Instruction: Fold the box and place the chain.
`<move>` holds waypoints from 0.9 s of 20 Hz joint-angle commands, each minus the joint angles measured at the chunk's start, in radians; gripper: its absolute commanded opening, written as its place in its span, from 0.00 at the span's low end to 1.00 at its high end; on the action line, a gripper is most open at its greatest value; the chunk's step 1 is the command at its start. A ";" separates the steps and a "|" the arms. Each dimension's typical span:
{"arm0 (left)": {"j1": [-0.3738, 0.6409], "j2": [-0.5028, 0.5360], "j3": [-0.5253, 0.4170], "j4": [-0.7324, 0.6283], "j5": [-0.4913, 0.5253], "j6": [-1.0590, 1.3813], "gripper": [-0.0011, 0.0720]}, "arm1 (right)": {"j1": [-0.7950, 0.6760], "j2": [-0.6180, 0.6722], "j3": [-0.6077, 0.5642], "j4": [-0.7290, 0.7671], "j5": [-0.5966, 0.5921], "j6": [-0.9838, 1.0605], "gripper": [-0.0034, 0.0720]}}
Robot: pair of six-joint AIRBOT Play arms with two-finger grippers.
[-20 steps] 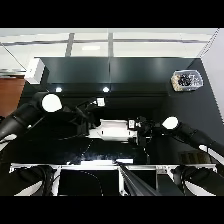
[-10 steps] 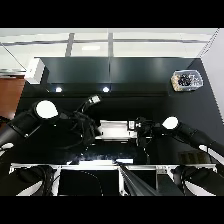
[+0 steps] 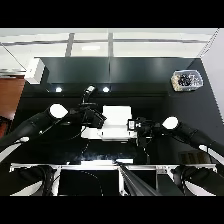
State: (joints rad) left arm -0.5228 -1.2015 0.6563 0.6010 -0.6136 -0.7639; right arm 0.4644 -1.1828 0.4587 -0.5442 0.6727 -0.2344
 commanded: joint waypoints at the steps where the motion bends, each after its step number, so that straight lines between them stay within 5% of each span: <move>1: 0.000 -0.054 -0.002 -0.007 -0.005 0.024 0.05 | 0.001 0.000 0.000 0.001 0.000 0.000 0.37; 9: 0.022 -0.016 0.015 0.098 -0.114 0.061 0.05 | 0.001 0.000 0.000 0.001 0.000 0.000 0.37; 14: 0.100 0.245 0.038 0.243 -0.140 0.048 0.05 | 0.001 0.000 0.000 0.001 0.000 0.000 0.37; 17: 0.115 0.360 -0.037 0.209 -0.162 0.065 0.06 | 0.001 0.000 0.000 0.001 0.000 0.000 0.37; 18: 0.097 0.368 -0.067 0.212 -0.211 0.155 0.13 | 0.001 0.000 0.000 0.001 0.000 0.000 0.37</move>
State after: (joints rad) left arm -0.4274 -0.9184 0.6441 0.8047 -0.7544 -0.6998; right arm 0.4644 -1.1828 0.4587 -0.5446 0.6739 -0.2352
